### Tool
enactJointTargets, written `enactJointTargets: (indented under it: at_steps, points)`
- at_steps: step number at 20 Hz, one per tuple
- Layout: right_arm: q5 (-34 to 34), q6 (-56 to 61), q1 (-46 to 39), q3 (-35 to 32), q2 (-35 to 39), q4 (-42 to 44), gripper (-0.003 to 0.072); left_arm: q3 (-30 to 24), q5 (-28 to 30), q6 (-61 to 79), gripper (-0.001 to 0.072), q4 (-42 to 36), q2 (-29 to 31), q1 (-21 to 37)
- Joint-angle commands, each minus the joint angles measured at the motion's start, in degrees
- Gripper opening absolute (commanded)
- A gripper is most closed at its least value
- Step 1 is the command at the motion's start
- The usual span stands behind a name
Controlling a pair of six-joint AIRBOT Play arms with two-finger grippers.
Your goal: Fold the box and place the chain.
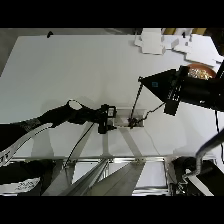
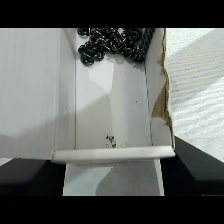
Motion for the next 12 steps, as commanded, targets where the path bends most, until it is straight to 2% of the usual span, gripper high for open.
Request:
enactJointTargets:
  at_steps: [1,3,8,10,12]
  points:
    - [1.4,-1.0,0.8,0.7,-0.5,-3.5,0.0017,0.0,0.0,0.0,0.0152,0.0,0.0,0.0]
    - [0.6,-0.5,3.0,0.7,-1.6,-9.4,0.0017,0.0,0.0,0.0,0.0152,0.0,0.0,0.0]
    - [-3.0,-1.0,4.7,0.7,-3.9,-10.6,0.0017,0.0,0.0,0.0,0.0152,0.0,0.0,0.0]
    - [-8.2,-1.7,4.7,0.9,-4.0,-9.3,0.0015,0.0,0.0,0.0,0.0152,0.0,0.0,0.0]
    - [-7.8,-3.8,4.7,2.6,-4.0,-9.0,0.0015,0.0,0.0,0.0,0.0152,0.0,0.0,0.0]
